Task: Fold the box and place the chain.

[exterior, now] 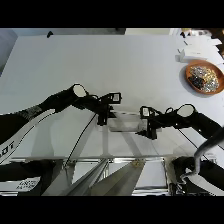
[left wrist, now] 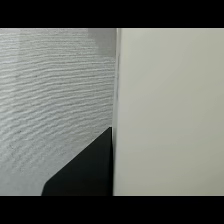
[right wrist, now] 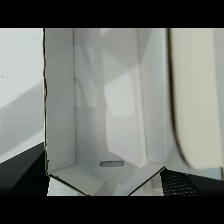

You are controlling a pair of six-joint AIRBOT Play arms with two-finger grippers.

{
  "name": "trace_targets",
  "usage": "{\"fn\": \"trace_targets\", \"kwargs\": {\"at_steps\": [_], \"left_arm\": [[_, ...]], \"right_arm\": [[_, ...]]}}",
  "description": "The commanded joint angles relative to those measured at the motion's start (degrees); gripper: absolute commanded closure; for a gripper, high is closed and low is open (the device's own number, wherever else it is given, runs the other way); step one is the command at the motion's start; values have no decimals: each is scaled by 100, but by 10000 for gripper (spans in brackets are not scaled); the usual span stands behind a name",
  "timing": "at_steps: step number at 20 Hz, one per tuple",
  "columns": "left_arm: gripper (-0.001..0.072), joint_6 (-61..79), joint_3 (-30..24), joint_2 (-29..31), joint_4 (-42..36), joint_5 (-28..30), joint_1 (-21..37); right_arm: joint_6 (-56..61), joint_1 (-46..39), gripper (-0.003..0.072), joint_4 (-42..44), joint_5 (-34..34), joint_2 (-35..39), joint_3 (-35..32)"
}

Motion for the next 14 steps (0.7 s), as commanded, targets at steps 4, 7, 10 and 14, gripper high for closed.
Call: {"fn": "trace_targets", "kwargs": {"at_steps": [4, 7, 10, 14], "left_arm": [[698, -4, 0, 2, 4, 20, 4], [698, -4, 0, 2, 4, 17, 4], [698, -4, 0, 2, 4, 17, 4], [698, -4, 0, 2, 4, 15, 4]], "right_arm": [[-227, -2, 49, 273, -407, -4, -173], [-354, -2, 103, 457, -413, -4, -173], [-533, -2, 103, 560, -409, -96, -173], [-870, 122, 102, 629, -450, -363, -170]]}}
